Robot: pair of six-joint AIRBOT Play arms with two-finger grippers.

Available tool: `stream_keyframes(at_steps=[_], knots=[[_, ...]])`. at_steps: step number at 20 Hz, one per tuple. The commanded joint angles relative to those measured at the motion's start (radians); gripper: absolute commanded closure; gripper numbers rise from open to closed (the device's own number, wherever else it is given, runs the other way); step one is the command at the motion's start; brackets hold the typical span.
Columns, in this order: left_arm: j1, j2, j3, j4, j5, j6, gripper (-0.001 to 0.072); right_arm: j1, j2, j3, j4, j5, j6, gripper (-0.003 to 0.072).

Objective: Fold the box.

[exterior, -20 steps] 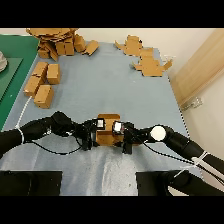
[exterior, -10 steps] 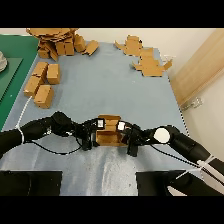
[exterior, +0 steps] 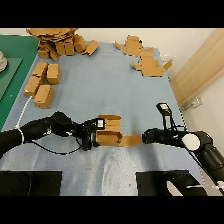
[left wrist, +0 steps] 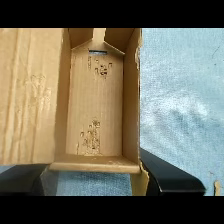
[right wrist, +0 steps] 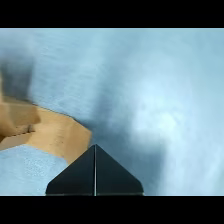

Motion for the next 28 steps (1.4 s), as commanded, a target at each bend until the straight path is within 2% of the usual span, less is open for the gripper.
stream_keyframes(at_steps=[1,4,7,10,12,14,16,19,20,21,22,25,26,28], knots=[[0.0,0.0,0.001,0.001,0.0,0.0,0.0365,-0.081,0.027,-0.076,0.061,0.024,0.204,0.0682],[0.0,0.0,0.001,0.0,0.0,0.0,0.0365,-0.079,-0.034,-0.132,0.213,-0.061,0.164,0.0682],[0.0,0.0,0.001,0.001,0.0,0.0,0.0365,-0.079,-0.165,-0.143,0.448,-0.135,-0.026,0.0683],[0.0,0.0,0.001,0.001,0.0,0.0,0.0365,-0.072,-0.303,-0.143,0.671,-0.165,-0.208,0.0683],[0.0,0.0,0.001,0.001,0.0,0.0,0.0365,-0.044,-0.381,-0.142,0.761,-0.18,-0.289,0.0683],[0.0,0.0,0.001,0.001,0.0,0.0,0.0365,-0.003,-0.407,-0.141,0.845,-0.197,-0.357,0.0683],[0.0,0.0,0.001,0.001,0.0,0.0,0.0365,0.038,-0.384,-0.122,0.856,-0.198,-0.363,0.0683],[0.0,0.0,0.001,0.0,0.0,0.0,0.0365,0.071,-0.283,-0.1,0.833,-0.222,-0.343,0.0681],[0.0,0.0,0.001,0.0,0.0,0.0,0.0365,0.071,-0.255,-0.099,0.808,-0.222,-0.328,0.0636],[0.0,0.0,0.001,0.001,0.0,0.0,0.0365,0.071,-0.237,-0.099,0.784,-0.222,-0.309,0.0515],[0.0,0.0,0.001,0.001,0.0,0.0,0.0364,0.071,-0.226,-0.099,0.766,-0.222,-0.296,0.0467],[0.0,0.0,0.001,0.001,0.0,0.0,0.0365,0.071,-0.217,-0.099,0.74,-0.214,-0.291,0.0443],[0.0,0.0,0.001,0.001,0.0,0.0,0.0365,0.071,-0.217,-0.099,0.741,-0.214,-0.291,0.0391],[0.0,0.0,0.001,0.001,0.0,0.0,0.0365,0.073,-0.218,-0.099,0.74,-0.215,-0.292,0.0373]])
